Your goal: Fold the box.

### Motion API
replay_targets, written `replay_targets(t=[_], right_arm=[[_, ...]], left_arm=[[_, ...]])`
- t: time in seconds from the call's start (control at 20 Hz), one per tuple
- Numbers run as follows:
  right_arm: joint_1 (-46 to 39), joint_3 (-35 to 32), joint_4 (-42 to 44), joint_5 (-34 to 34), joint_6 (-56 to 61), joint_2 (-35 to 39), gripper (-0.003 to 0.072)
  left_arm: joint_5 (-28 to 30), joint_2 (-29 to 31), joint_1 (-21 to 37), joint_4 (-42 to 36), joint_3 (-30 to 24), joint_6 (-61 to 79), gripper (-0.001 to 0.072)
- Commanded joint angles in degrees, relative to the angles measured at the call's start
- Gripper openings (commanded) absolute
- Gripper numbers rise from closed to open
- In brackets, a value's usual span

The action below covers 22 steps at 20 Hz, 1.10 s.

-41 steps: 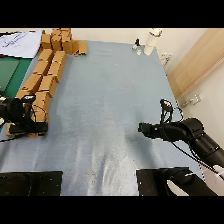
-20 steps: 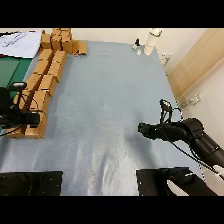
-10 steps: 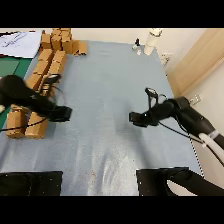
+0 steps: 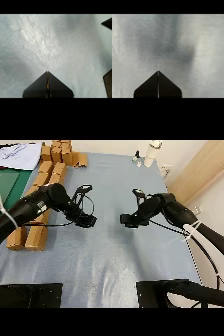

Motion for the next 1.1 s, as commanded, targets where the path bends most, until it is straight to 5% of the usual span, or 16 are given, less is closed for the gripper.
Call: replay_targets(t=[0.0,1.05], right_arm=[[1.4,0.8,0.2,0.4,-4.3,-2.6,0.0003],[1.3,0.8,0.1,-0.3,-4.2,-2.5,0.0003]], left_arm=[[1.5,-2.6,-0.5,-0.4,1.8,1.3,0.0012],[1.4,-2.5,-0.5,-0.4,1.8,1.3,0.0013]])
